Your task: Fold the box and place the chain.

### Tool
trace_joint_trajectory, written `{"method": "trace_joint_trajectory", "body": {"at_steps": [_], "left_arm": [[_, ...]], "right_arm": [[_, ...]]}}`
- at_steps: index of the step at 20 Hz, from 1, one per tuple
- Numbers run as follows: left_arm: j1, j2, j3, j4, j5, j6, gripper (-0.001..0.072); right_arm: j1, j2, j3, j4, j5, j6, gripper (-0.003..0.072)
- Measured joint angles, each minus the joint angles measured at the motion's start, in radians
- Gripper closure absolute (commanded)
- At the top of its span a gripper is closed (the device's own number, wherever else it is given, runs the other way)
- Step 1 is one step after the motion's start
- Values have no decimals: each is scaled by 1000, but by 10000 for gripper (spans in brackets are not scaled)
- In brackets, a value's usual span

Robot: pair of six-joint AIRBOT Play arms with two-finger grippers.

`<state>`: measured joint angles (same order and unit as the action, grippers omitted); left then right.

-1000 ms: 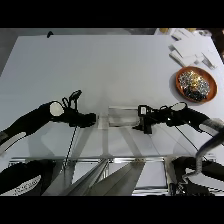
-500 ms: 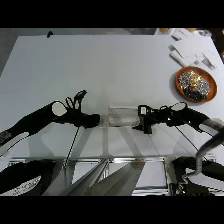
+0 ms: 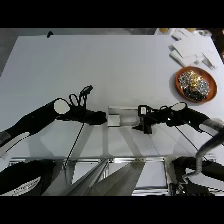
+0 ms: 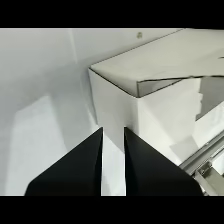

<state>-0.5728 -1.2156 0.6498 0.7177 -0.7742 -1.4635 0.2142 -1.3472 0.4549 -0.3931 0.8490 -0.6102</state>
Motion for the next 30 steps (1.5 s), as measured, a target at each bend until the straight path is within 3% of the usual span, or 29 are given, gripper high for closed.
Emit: {"method": "trace_joint_trajectory", "body": {"at_steps": [6, 9, 14, 22, 30], "left_arm": [[-21, 25, 6, 15, 10, -2, 548], [-47, 21, 7, 20, 27, 0, 434], [-89, 16, 21, 48, 45, -11, 437], [-152, 1, 89, 275, 42, -286, 437], [-239, -107, 269, 491, -96, -541, 437]], "right_arm": [[0, 0, 0, 0, 0, 0, 389], [0, 0, 0, 0, 0, 0, 389], [0, 0, 0, 0, 0, 0, 389], [0, 0, 0, 0, 0, 0, 389], [0, 0, 0, 0, 0, 0, 389]]}}
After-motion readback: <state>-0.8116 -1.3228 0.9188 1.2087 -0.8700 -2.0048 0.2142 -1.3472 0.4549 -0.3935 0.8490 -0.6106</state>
